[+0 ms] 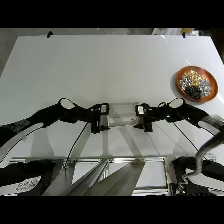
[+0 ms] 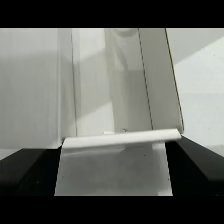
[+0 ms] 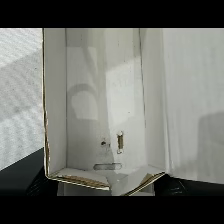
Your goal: Fold the box and place the chain.
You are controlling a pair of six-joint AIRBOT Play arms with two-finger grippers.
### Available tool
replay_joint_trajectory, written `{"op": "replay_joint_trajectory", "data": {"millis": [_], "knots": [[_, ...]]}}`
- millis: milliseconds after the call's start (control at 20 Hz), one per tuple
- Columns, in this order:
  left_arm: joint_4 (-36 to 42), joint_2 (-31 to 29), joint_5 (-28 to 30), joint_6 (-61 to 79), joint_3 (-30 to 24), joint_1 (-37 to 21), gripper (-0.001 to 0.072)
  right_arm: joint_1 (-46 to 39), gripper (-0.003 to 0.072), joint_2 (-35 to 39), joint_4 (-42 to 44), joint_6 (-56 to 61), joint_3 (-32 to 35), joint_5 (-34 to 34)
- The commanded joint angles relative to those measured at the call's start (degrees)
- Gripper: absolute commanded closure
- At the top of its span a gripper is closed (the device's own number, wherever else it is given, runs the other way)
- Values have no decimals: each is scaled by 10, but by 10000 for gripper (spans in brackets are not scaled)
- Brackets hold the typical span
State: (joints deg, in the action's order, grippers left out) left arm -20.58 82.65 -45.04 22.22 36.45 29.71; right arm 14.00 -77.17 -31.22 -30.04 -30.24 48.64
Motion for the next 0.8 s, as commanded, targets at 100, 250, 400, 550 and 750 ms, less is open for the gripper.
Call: {"op": "replay_joint_trajectory", "data": {"millis": [100, 250, 400, 550, 750], "knots": [[11, 16, 11, -3, 0, 4, 6, 0, 287, 0, 0, 0, 0, 0], [28, 15, 12, 18, 0, 5, 6, 0, 287, 0, 0, 0, 0, 0], [32, 16, 16, 30, 0, 9, 8, 0, 287, 0, 0, 0, 0, 0], [44, 16, 23, 34, 0, 16, 13, 0, 287, 0, 0, 0, 0, 0], [47, 16, 29, 34, 0, 18, 20, 0, 287, 0, 0, 0, 0, 0]]}}
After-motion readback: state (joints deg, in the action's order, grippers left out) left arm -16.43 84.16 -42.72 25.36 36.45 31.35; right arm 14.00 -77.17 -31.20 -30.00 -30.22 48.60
